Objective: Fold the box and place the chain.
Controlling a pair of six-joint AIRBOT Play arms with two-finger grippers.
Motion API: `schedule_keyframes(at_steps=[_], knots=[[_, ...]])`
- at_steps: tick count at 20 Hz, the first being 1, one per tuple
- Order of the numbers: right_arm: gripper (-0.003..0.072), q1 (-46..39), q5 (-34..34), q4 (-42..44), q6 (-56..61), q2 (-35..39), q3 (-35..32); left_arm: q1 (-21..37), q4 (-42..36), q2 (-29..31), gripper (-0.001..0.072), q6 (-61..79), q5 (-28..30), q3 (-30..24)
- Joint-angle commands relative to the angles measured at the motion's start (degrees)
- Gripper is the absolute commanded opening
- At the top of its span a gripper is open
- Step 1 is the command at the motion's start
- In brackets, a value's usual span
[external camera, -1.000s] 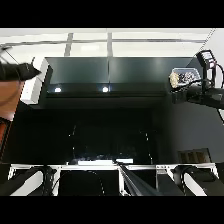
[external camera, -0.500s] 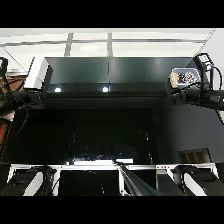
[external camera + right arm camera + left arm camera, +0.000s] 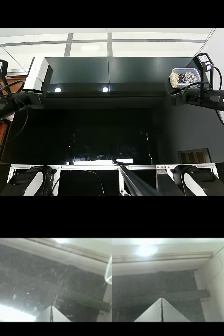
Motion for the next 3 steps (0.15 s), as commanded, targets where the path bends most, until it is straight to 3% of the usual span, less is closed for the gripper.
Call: schedule_keyframes(at_steps=[1, 3], knots=[[0.0017, 0.04, 0.00, 0.02, 0.04, -0.04, -0.04, -0.04, 0.02, 0.04, 0.0029, 0.07, 0.13, -0.04], [0.0017, 0.04, 0.00, 0.02, 0.07, -0.04, -0.04, -0.04, 0.02, 0.04, 0.0029, 0.07, 0.13, -0.04]])
